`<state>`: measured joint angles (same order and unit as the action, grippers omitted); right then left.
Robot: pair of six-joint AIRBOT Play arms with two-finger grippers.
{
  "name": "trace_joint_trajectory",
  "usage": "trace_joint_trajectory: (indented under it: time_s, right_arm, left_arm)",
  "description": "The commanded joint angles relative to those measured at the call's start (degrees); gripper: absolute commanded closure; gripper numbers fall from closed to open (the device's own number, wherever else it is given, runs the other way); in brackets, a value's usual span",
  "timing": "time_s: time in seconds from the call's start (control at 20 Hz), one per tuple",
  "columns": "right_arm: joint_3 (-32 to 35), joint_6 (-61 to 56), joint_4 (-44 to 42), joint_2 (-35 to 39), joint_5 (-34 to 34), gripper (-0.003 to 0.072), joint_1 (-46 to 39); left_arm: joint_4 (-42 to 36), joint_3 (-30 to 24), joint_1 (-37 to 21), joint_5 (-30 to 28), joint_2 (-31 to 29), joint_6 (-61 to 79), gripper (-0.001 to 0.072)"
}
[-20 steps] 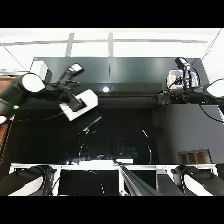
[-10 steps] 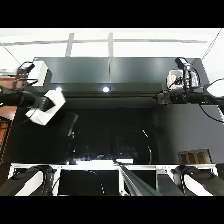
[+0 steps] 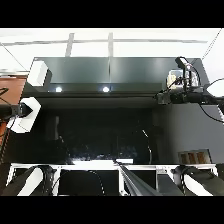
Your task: Fold the box and place the chain.
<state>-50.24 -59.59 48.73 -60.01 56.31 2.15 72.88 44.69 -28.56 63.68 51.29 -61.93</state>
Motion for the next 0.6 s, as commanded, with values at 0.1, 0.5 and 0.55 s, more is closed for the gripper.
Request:
trace_joint_trajectory:
  time_s: [0.1,0.5,0.55]
  right_arm:
    - [0.0,0.0,0.0,0.0,0.0,0.0668,0.0]
    - [0.0,0.0,0.0,0.0,0.0,0.0669,0.0]
    - [0.0,0.0,0.0,0.0,0.0,0.0668,0.0]
  left_arm:
    - [0.7,-0.3,-3.1,-2.5,-0.1,0.0,0.0452]
    - [3.6,-0.2,-3.5,-4.3,2.5,0.2,0.0452]
    - [3.6,-0.1,-3.5,-4.6,3.0,0.5,0.0452]
